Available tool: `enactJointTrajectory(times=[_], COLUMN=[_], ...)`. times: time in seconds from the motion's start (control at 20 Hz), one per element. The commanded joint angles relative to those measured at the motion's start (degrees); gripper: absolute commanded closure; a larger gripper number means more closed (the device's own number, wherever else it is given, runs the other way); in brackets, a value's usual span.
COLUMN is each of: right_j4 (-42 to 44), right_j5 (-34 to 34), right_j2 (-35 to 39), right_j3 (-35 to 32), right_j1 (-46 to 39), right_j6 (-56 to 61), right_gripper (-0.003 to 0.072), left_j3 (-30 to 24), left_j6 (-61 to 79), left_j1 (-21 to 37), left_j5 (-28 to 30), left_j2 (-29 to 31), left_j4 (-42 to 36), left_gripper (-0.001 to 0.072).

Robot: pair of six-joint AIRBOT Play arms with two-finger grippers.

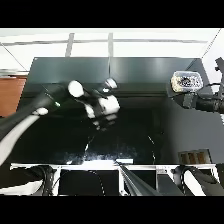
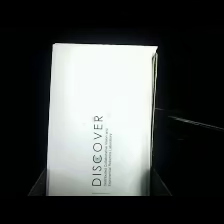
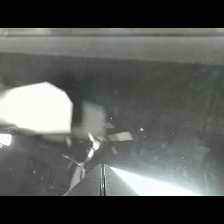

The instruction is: Fold the box and place the chain.

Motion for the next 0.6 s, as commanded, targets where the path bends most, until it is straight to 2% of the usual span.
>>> enactJointTrajectory(times=[0.0, 0.1, 0.25, 0.4, 0.55], right_j4=[0.04, 0.04, 0.04, 0.09, 0.09], right_j5=[-1.92, -1.9, -2.1, -2.01, -2.34], right_j2=[0.04, 0.04, 0.04, 0.04, 0.04], right_j3=[-0.02, -0.02, -0.02, -0.02, -0.02], right_j1=[-0.02, -0.02, -0.02, 0.26, 2.27], right_j6=[0.02, 0.02, 0.02, 0.02, 0.02], right_gripper=[0.0673, 0.0674, 0.0673, 0.0673, 0.0674], left_j3=[3.06, 6.23, 16.31, 28.46, 36.63], left_j6=[-12.15, -15.98, -16.04, -16.83, -17.11], left_j1=[17.35, 29.0, 40.72, 46.42, 47.71], left_j5=[2.23, 6.21, 4.72, 1.4, 2.4], left_j2=[1.29, -0.39, -8.55, -19.06, -26.97], left_j4=[9.09, 7.13, 4.24, 4.22, 4.9], left_gripper=[0.0454, 0.0454, 0.0454, 0.0454, 0.0454])
